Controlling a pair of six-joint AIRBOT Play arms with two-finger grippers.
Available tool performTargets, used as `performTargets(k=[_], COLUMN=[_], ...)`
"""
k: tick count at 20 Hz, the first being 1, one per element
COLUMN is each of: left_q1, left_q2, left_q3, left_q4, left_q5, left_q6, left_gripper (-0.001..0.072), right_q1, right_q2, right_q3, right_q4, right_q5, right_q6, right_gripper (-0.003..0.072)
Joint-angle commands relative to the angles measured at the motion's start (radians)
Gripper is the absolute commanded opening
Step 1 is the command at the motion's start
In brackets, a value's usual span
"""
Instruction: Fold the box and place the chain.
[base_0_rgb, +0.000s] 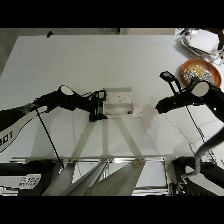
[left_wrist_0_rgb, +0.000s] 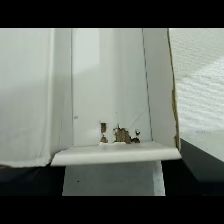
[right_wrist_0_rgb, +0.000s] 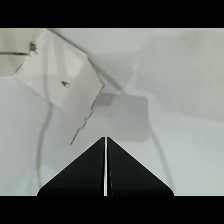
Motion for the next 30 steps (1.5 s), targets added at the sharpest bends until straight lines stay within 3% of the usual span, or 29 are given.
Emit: performTargets(k=[1,6,13,14,16,21,23,25,27,30], left_q1=[0.000,0.000,0.000,0.000,0.000,0.000,0.000,0.000,0.000,0.000], left_q2=[0.000,0.000,0.000,0.000,0.000,0.000,0.000,0.000,0.000,0.000], left_q3=[0.000,0.000,0.000,0.000,0.000,0.000,0.000,0.000,0.000,0.000], left_q4=[0.000,0.000,0.000,0.000,0.000,0.000,0.000,0.000,0.000,0.000], left_q5=[-0.002,-0.003,-0.003,-0.003,-0.003,-0.003,-0.003,-0.003,-0.003,-0.003], left_q6=[0.000,0.000,0.000,0.000,0.000,0.000,0.000,0.000,0.000,0.000], left_gripper=[0.0182,0.0182,0.0182,0.0182,0.0182,0.0182,0.0182,0.0182,0.0182,0.0182], right_q1=[0.003,0.090,0.097,0.097,0.097,0.105,0.129,0.150,0.164,0.192], right_q2=[-0.089,-0.220,-0.222,-0.205,-0.157,-0.088,-0.089,-0.089,-0.093,-0.098], right_q3=[-0.003,-0.004,-0.005,-0.005,-0.005,-0.005,-0.005,-0.005,-0.005,-0.005], right_q4=[0.044,0.252,0.315,0.323,0.340,0.438,0.438,0.438,0.427,0.296], right_q5=[-0.036,-0.114,-0.120,-0.123,-0.121,-0.046,-0.034,-0.049,-0.066,-0.126], right_q6=[0.055,-0.084,-0.107,-0.107,-0.106,-0.105,-0.095,-0.071,-0.021,0.113], right_gripper=[0.0015,0.0015,0.0018,0.0060,0.0234,0.0257,0.0333,0.0353,0.0460,0.0491])
